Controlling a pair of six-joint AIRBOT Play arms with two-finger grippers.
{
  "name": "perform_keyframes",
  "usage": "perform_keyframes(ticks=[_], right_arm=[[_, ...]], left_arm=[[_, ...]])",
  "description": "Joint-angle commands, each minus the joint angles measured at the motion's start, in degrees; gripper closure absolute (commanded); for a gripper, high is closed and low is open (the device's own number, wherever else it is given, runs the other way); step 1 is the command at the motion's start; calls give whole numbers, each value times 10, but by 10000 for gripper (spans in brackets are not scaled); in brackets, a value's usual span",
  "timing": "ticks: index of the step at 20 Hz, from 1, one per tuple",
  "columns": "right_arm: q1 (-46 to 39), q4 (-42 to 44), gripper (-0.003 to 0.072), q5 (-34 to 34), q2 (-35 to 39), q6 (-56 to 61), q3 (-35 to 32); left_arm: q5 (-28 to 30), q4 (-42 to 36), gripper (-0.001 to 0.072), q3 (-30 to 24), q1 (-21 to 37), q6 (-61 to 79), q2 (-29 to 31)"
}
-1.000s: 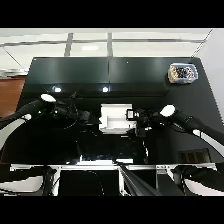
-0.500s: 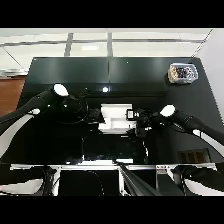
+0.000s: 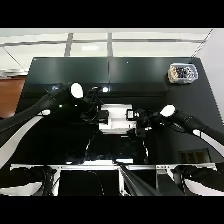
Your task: Fold the box and place the chain.
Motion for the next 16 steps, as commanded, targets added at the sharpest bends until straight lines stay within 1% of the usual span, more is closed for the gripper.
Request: perform_keyframes(ticks=[1,3,8,10,11,13,16], right_arm=[[0,0,561,0,0,0,0],[0,0,561,0,0,0,0],[0,0,561,0,0,0,0],[0,0,561,0,0,0,0],[0,0,561,0,0,0,0],[0,0,561,0,0,0,0],[0,0,561,0,0,0,0]], left_arm=[[2,28,313,7,-25,-48,0],[2,32,313,7,-31,-68,0],[16,84,314,7,-57,-136,0],[19,86,322,7,-61,-137,0],[19,90,359,7,-64,-137,0],[19,97,361,7,-68,-141,0],[18,150,361,7,-78,-202,-1]])
